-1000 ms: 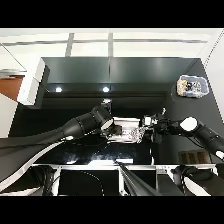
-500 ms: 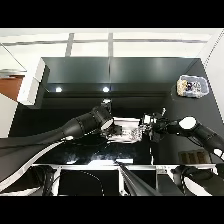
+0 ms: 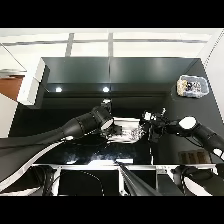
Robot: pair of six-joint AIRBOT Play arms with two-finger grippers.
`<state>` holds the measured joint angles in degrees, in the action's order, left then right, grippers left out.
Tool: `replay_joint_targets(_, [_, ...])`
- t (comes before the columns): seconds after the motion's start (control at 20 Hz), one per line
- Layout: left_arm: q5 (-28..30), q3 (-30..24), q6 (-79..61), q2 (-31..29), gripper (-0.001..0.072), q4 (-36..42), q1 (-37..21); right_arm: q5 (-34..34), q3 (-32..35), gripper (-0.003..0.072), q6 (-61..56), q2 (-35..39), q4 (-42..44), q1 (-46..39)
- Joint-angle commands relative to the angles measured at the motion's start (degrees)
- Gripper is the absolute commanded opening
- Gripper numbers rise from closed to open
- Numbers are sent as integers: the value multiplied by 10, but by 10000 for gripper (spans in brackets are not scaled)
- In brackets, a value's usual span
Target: Fold the box and place the chain.
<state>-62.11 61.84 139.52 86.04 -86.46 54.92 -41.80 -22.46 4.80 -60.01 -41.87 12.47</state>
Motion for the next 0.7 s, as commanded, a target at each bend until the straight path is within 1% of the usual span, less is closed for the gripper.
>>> replay_joint_targets(0.0, [0, 0, 0, 0, 34, 0, 0, -11, -12, 32, -57, 3, -9, -8])
replay_joint_targets(0.1, [0, 0, 0, 0, 34, 0, 0, -37, -33, 40, -103, 16, -31, -23])
replay_joint_targets(0.3, [1, 0, 0, 0, 34, 0, 0, -134, -94, 40, -231, 69, -67, -60])
replay_joint_targets(0.5, [1, 0, 0, 0, 34, 0, 0, -258, -168, 41, -321, 134, -66, -78])
replay_joint_targets(0.65, [1, 0, 0, 0, 34, 0, 0, -334, -212, 41, -387, 168, -51, -78])
